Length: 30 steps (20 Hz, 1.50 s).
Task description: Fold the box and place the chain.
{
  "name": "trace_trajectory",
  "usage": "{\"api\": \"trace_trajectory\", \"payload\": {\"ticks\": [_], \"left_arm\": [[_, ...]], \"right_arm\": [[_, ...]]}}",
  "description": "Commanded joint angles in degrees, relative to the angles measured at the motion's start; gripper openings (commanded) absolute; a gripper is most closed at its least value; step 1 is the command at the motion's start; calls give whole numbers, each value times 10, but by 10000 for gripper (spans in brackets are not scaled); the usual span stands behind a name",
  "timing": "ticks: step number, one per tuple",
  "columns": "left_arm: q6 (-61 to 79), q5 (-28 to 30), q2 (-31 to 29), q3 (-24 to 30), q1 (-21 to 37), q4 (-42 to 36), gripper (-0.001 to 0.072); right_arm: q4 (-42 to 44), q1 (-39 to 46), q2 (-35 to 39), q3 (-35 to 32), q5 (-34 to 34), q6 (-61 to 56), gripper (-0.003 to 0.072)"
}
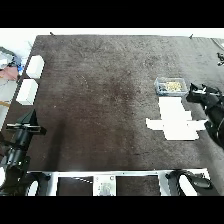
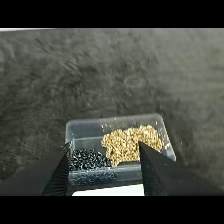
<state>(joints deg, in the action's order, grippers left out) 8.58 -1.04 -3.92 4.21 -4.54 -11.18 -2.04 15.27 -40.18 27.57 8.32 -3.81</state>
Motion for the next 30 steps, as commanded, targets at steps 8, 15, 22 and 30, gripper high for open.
{"api": "trace_trajectory", "payload": {"ticks": [8,15,22,30], "left_arm": [[0,0,-136,0,0,0,13],[0,2,-136,0,0,0,13],[0,0,-136,0,0,0,13],[0,0,-136,0,0,0,13]], "right_arm": [[-433,446,-167,188,505,-337,504],[-562,472,-401,373,688,-335,504],[-600,457,-564,547,781,-312,503],[-613,416,-677,602,792,-259,501]]}}
